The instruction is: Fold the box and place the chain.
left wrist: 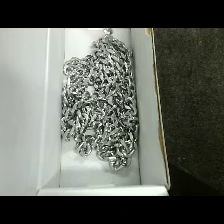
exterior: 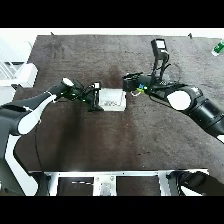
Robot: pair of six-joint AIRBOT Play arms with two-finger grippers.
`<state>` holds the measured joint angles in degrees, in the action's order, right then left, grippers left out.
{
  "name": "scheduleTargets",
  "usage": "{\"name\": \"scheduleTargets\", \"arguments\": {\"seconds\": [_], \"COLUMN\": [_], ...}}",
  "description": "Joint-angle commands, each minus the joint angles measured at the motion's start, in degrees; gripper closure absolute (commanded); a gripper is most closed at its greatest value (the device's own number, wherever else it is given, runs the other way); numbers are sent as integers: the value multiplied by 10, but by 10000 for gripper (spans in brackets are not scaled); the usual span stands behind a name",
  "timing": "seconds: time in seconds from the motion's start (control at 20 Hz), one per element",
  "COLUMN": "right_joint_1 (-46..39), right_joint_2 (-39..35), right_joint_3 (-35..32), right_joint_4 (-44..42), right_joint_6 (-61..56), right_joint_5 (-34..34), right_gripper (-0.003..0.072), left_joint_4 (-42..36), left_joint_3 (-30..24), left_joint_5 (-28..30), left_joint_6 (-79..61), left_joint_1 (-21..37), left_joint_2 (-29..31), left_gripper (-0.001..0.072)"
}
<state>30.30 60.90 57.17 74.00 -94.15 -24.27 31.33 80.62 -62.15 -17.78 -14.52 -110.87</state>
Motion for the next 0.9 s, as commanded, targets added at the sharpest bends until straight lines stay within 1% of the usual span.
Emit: {"name": "scheduleTargets", "arguments": {"seconds": [0.0,0.1,0.2,0.45,0.6,0.65,0.7,0.75,0.8,0.85], "right_joint_1": [50,79,91,87,81,78,74,68,58,46], "right_joint_2": [13,33,63,139,169,171,171,171,171,169], "right_joint_3": [-1,-1,-1,-1,-1,-1,-1,-1,-1,-1], "right_joint_4": [0,0,0,0,0,2,3,4,6,6], "right_joint_6": [-20,-34,-36,-38,-38,-38,-38,-38,-38,-38], "right_joint_5": [7,20,29,81,83,84,84,84,82,73], "right_gripper": [679,679,679,678,675,604,552,551,533,455], "left_joint_4": [0,0,0,0,0,0,0,0,0,0], "left_joint_3": [0,0,0,0,0,0,0,0,0,0], "left_joint_5": [0,0,0,0,0,0,0,0,0,0], "left_joint_6": [0,0,0,0,0,0,0,0,0,0], "left_joint_1": [0,0,0,0,0,0,0,0,0,0], "left_joint_2": [0,0,0,0,0,0,0,0,0,0], "left_gripper": [183,183,182,183,183,183,182,183,183,182]}}
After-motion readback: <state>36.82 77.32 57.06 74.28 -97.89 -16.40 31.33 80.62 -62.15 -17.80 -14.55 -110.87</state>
